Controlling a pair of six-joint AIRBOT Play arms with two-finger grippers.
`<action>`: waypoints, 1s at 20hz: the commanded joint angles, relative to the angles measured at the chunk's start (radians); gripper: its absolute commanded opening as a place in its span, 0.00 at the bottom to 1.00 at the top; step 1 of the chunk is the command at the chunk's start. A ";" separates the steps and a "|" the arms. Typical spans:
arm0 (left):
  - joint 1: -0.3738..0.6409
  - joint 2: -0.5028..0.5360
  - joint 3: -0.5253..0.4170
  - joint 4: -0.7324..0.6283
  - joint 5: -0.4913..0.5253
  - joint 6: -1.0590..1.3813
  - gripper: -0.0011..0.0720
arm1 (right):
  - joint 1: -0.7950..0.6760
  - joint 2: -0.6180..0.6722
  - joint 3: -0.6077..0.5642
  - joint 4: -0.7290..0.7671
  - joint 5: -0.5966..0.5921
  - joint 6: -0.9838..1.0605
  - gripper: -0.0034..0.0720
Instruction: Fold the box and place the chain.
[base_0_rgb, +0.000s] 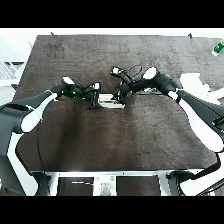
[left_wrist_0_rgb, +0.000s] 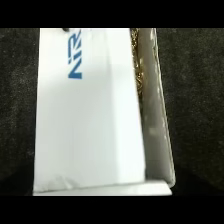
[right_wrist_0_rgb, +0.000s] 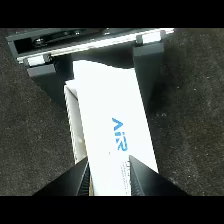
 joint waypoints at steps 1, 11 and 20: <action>-0.001 0.001 0.001 0.000 -0.001 0.001 0.56 | 0.008 -0.003 -0.002 -0.015 0.022 0.010 0.41; -0.001 0.001 0.001 0.000 0.000 0.001 0.56 | 0.006 -0.003 -0.037 -0.015 0.070 0.009 0.57; -0.001 0.001 0.001 0.000 0.000 0.001 0.56 | -0.063 0.023 0.021 0.222 0.085 -0.002 0.47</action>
